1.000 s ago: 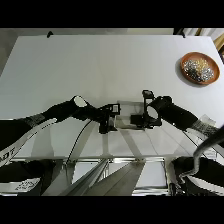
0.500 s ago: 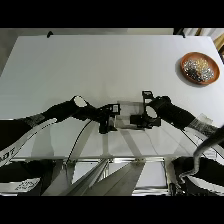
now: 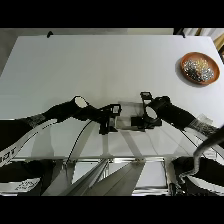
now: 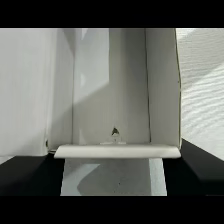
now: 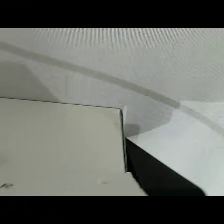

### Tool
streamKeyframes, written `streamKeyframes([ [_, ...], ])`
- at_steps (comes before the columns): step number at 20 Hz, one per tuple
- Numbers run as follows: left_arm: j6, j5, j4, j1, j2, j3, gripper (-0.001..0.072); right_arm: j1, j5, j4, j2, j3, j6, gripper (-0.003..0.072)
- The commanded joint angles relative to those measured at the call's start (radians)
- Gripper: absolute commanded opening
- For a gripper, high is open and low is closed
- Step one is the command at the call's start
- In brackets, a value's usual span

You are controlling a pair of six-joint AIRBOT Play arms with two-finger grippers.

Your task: Fold the box and place the chain.

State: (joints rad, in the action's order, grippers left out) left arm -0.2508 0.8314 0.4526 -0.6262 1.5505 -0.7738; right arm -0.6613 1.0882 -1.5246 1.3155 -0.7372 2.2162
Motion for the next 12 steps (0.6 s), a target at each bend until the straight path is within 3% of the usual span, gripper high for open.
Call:
streamKeyframes([
  [1,0.001,-0.005,0.000,0.001,-0.001,-0.001,0.0137,0.000,-0.050,0.002,-0.030,-0.002,-0.027,0.0359],
  [5,0.001,-0.005,0.000,0.001,-0.001,-0.001,0.0137,0.003,-0.069,0.002,-0.061,-0.002,-0.030,0.0361],
  [7,0.001,-0.005,0.000,0.001,-0.001,-0.002,0.0137,0.003,-0.049,0.002,-0.063,-0.002,-0.028,0.0319],
  [12,0.001,-0.005,0.000,0.001,-0.001,-0.001,0.0137,0.003,-0.024,0.002,-0.065,-0.002,-0.026,0.0301],
])
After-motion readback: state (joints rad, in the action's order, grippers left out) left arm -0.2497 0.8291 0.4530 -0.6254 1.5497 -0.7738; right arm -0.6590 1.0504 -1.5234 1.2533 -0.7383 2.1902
